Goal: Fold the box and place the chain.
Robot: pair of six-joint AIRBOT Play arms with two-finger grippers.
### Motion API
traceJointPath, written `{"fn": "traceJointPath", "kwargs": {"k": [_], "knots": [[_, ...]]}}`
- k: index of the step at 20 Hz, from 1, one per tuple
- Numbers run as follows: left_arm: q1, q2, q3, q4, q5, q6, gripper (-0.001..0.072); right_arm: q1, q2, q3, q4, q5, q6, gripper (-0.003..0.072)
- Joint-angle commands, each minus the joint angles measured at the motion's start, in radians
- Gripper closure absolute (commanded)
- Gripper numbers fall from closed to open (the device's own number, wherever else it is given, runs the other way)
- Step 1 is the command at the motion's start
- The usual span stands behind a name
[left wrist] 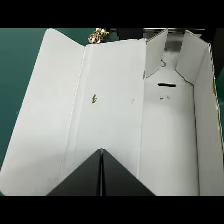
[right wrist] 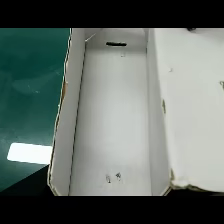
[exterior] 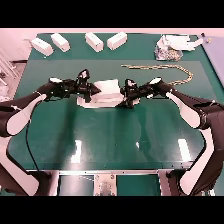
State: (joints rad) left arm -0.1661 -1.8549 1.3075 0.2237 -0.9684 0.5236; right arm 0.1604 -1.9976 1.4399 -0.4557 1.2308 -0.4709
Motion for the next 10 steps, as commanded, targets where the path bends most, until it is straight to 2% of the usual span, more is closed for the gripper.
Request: {"fn": "traceJointPath", "kwargs": {"k": [1, 5, 10], "knots": [[0.000, 0.000, -0.001, 0.027, 0.007, 0.002, 0.0695, 0.000, 0.000, 0.000, 0.000, 0.000, 0.000, 0.0111], [0.000, 0.030, 0.000, -0.006, -0.014, 0.055, 0.0695, 0.000, 0.000, 0.000, 0.000, 0.000, 0.000, 0.0111], [0.031, 0.189, 0.000, 0.070, -0.053, 0.040, 0.0694, 0.000, 0.000, 0.000, 0.000, 0.000, 0.000, 0.0111]]}}
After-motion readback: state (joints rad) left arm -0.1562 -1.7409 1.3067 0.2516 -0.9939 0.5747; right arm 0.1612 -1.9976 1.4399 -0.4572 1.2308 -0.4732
